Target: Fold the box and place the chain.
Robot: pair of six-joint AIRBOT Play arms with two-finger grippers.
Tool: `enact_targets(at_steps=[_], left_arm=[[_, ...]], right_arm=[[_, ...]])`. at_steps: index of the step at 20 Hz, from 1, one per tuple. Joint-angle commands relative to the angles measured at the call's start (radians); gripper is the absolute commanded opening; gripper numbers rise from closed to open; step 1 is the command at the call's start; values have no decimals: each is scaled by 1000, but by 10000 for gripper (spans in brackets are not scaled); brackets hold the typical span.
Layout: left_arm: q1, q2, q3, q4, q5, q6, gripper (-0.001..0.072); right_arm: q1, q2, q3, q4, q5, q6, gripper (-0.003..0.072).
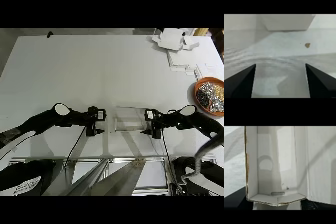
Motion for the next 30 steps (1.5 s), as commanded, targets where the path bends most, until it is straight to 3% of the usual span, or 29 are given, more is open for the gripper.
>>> enact_targets(at_steps=[1,7,12,20,30], left_arm=[[0,-29,18,-33,17,58,696],[7,-30,48,-84,10,189,698],[-7,-83,84,-104,-65,188,698],[-37,-117,84,-208,-75,216,698],[-68,-122,84,-217,-87,219,700]], right_arm=[[0,1,1,-1,0,0,356],[0,1,1,-1,0,0,356],[0,1,1,-1,0,0,356],[0,1,1,-1,0,0,356],[0,1,1,-1,0,0,356]])
